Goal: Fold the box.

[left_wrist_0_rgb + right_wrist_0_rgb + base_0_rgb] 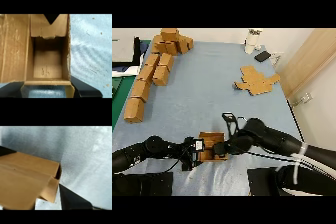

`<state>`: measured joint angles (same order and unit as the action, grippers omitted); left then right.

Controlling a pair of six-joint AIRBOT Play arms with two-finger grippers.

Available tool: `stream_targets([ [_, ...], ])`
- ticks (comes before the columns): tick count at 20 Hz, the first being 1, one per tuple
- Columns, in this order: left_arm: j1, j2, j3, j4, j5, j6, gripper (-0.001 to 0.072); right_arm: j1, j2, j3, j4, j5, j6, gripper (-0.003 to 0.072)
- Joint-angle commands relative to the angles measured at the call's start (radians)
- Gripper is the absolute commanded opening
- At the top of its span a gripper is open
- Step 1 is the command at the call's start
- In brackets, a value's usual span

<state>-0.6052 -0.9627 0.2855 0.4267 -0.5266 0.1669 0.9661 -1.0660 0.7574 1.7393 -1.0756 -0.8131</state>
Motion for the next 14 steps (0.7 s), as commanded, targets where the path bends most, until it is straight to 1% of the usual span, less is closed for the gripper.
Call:
stream_targets([
  [1, 0.000, 0.000, 0.000, 0.000, 0.000, 0.000, 0.0477, 0.082, -0.175, 0.176, -0.130, -0.187, 0.176, 0.0405],
  [3, 0.000, 0.000, 0.000, 0.000, 0.000, 0.000, 0.0476, 0.089, -0.255, 0.238, -0.150, -0.280, 0.206, 0.0404],
  [4, 0.000, 0.000, 0.000, 0.000, 0.000, 0.000, 0.0476, 0.089, -0.282, 0.251, -0.156, -0.303, 0.212, 0.0405],
  [6, 0.000, 0.000, 0.000, 0.000, 0.000, 0.000, 0.0476, 0.089, -0.315, 0.257, -0.158, -0.315, 0.215, 0.0404],
  [9, 0.000, 0.000, 0.000, 0.000, 0.000, 0.000, 0.0476, 0.089, -0.331, 0.256, -0.158, -0.314, 0.230, 0.0402],
  [11, 0.000, 0.000, 0.000, 0.000, 0.000, 0.000, 0.0476, 0.089, -0.331, 0.256, -0.166, -0.314, 0.230, 0.0294],
  [14, 0.000, 0.000, 0.000, 0.000, 0.000, 0.000, 0.0476, 0.089, -0.339, 0.255, -0.164, -0.312, 0.230, 0.0288],
])
